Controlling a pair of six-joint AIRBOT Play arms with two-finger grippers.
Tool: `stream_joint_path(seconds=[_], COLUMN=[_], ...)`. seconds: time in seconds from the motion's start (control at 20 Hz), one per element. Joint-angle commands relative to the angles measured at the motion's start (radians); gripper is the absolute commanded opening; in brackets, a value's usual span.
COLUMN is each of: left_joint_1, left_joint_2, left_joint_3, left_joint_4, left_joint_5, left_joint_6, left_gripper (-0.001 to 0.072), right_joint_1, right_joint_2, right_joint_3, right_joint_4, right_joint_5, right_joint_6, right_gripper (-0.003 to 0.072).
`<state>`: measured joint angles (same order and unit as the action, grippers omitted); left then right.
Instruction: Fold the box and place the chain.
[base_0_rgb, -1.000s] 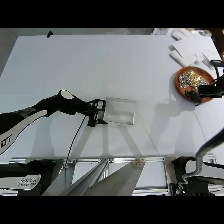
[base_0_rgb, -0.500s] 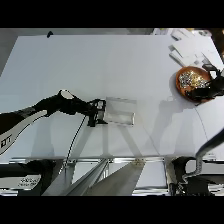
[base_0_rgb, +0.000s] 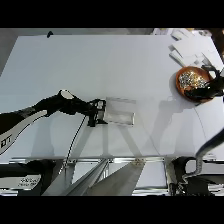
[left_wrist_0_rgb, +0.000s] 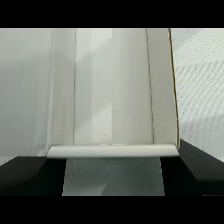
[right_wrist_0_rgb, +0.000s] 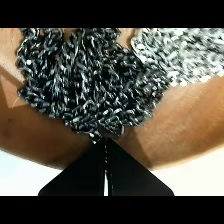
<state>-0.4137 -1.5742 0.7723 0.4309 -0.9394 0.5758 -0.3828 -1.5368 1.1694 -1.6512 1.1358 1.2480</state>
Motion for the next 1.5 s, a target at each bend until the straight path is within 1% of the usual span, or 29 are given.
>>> stream_joint_path(seconds=[0.0, 0.2, 0.25, 0.3, 0.35, 0.45, 0.55, 0.7, 0.9, 1.05, 1.2, 1.25, 1.3, 1.35, 1.4, 1.45], left_joint_1=[0.001, 0.001, 0.001, 0.001, 0.001, 0.001, 0.001, 0.001, 0.001, 0.001, 0.001, 0.001, 0.001, 0.001, 0.001, 0.001], left_joint_2=[0.000, 0.000, 0.000, 0.000, 0.000, 0.000, 0.000, 0.000, 0.000, 0.000, 0.000, 0.000, 0.000, 0.000, 0.000, 0.000], left_joint_3=[0.001, 0.001, 0.001, 0.001, 0.001, 0.001, 0.001, 0.001, 0.001, 0.001, 0.001, 0.001, 0.001, 0.001, 0.001, 0.001], left_joint_4=[0.000, 0.000, 0.000, 0.000, 0.000, 0.000, 0.000, 0.000, 0.000, 0.000, 0.000, 0.000, 0.000, 0.000, 0.000, 0.000], left_joint_5=[0.000, 0.000, 0.000, 0.000, 0.000, 0.000, 0.000, 0.000, 0.000, 0.000, 0.000, 0.000, 0.000, 0.000, 0.000, 0.000], left_joint_6=[0.000, 0.000, 0.000, 0.000, 0.000, 0.000, 0.000, 0.000, 0.000, 0.000, 0.000, 0.000, 0.000, 0.000, 0.000, 0.000], left_gripper=[0.0033, 0.0033, 0.0033, 0.0033, 0.0033, 0.0033, 0.0033, 0.0033, 0.0033, 0.0033, 0.0033, 0.0033, 0.0033, 0.0033, 0.0033, 0.0033], right_joint_1=[0.000, -0.001, -0.001, -0.001, -0.001, -0.001, -0.001, -0.011, -0.057, -0.069, -0.069, -0.069, -0.069, -0.069, -0.069, -0.069], right_joint_2=[0.058, 0.088, 0.088, 0.087, 0.085, 0.068, 0.033, -0.016, -0.024, -0.024, -0.027, -0.031, -0.040, -0.047, -0.050, -0.047], right_joint_3=[0.000, 0.000, 0.000, 0.000, 0.000, 0.000, 0.000, 0.000, 0.000, 0.000, 0.000, 0.000, 0.000, 0.000, 0.000, 0.000], right_joint_4=[0.005, 0.007, 0.008, 0.006, 0.006, 0.006, 0.006, -0.026, -0.011, 0.027, 0.094, 0.104, 0.107, 0.107, 0.108, 0.107], right_joint_5=[-0.028, -0.045, -0.050, -0.061, -0.077, -0.103, -0.103, -0.105, -0.105, -0.110, -0.145, -0.150, -0.150, -0.148, -0.143, -0.141], right_joint_6=[0.000, -0.019, -0.031, -0.031, -0.031, -0.022, 0.000, 0.084, 0.113, 0.104, 0.081, 0.081, 0.082, 0.084, 0.083, 0.084], right_gripper=[0.0014, 0.0016, 0.0061, 0.0192, 0.0261, 0.0257, 0.0237, 0.0237, 0.0237, 0.0237, 0.0233, 0.0210, 0.0153, 0.0127, 0.0039, 0.0015])
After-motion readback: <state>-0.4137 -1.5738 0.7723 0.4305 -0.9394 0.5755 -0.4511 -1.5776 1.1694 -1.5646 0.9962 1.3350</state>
